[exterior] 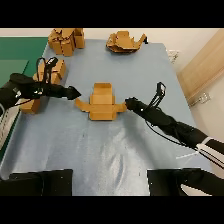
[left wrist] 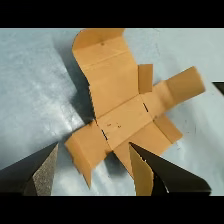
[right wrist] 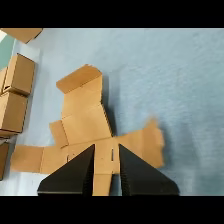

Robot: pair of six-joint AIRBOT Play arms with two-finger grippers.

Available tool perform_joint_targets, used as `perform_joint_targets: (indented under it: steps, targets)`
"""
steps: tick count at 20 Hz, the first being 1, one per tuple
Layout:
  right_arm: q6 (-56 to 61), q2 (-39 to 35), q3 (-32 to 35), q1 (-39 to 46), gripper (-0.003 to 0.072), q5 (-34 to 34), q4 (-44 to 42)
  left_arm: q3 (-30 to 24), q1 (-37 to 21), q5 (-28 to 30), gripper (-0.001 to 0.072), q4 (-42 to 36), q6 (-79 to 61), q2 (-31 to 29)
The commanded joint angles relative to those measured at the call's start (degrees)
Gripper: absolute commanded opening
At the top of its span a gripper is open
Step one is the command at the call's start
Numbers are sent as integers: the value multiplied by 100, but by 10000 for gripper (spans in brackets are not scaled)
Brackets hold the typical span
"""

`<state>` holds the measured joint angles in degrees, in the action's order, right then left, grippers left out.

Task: Fold the box.

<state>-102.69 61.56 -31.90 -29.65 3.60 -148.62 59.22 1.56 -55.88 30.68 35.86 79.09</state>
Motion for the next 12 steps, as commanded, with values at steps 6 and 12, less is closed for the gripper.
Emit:
perform_joint_targets:
  steps: [6, 12]
  targets:
    - [-570, -472, -15, 2057, 246, -3552, 238, 2675, 94, -984, 685, 114, 195, 2352]
    - [-807, -162, -483, 1882, 347, -4166, 249, 3202, 164, -1246, 685, 175, 337, 2758]
